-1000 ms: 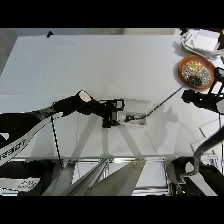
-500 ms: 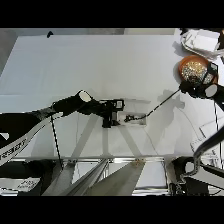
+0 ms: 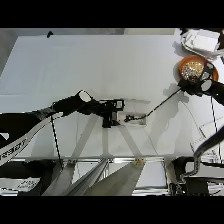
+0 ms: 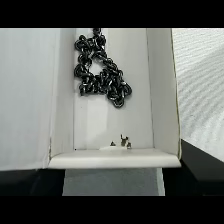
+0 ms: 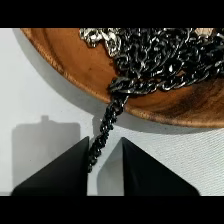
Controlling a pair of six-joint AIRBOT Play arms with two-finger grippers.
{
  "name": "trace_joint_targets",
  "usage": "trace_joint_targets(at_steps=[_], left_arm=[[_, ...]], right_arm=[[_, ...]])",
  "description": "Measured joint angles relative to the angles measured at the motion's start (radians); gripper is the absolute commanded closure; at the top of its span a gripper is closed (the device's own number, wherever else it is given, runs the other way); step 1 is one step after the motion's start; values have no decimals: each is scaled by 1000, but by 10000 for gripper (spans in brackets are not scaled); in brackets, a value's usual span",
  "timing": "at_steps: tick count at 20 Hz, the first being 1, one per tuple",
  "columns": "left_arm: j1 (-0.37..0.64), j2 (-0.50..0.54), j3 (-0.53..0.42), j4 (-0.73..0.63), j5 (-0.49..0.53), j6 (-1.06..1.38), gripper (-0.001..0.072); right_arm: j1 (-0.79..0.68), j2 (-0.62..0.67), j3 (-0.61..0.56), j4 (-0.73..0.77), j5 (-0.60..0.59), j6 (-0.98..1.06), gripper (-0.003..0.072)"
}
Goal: Fold the box and place the chain.
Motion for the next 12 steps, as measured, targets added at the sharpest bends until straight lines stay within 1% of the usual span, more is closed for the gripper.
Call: trace_joint_targets(at_steps=[1,2,6,8,10,12], left_arm=[[0,0,0,0,0,0,438],[0,0,0,0,0,0,438],[0,0,0,0,0,0,438],[0,0,0,0,0,0,438],[0,0,0,0,0,0,438],[0,0,0,0,0,0,438]], right_arm=[[-1,-3,2,0,-5,0,645],[-2,-5,2,-1,-7,0,669],[-2,-5,3,-3,-15,-7,669],[-2,19,3,-3,0,-27,669],[-1,74,3,-4,28,-87,668],[3,156,3,-5,73,-157,669]])
